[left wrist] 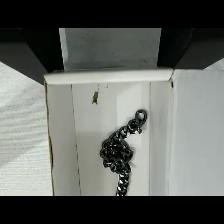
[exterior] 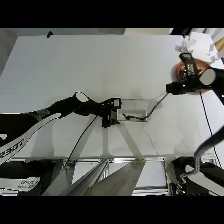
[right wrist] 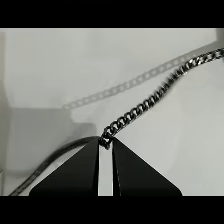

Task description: Fold the box and place the chain.

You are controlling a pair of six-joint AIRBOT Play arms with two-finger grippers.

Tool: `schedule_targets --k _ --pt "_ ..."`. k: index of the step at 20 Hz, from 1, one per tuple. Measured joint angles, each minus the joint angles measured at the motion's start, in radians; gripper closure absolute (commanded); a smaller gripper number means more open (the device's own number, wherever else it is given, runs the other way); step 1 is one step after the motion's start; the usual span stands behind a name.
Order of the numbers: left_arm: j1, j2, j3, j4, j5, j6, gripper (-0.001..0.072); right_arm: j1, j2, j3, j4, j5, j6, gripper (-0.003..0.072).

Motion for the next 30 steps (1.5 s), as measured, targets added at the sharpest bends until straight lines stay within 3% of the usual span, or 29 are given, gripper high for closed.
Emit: schedule_targets --k 8,13,20,30 --pt "0.0 0.0 0.0 0.0 0.0 0.0 0.0576 0.07 0.346 0.004 0.127 0.097 -0.054 0.067" --pt "0.0 0.0 0.0 0.0 0.0 0.0 0.0576 0.229 0.443 0.004 0.232 0.13 -0.059 0.067" --pt "0.0 0.0 0.0 0.0 0.0 0.0 0.0576 0.439 0.428 0.004 0.308 0.092 -0.044 0.0669" --pt "0.0 0.0 0.0 0.0 0.0 0.0 0.0576 0.514 0.266 0.004 0.301 0.079 -0.001 0.067"
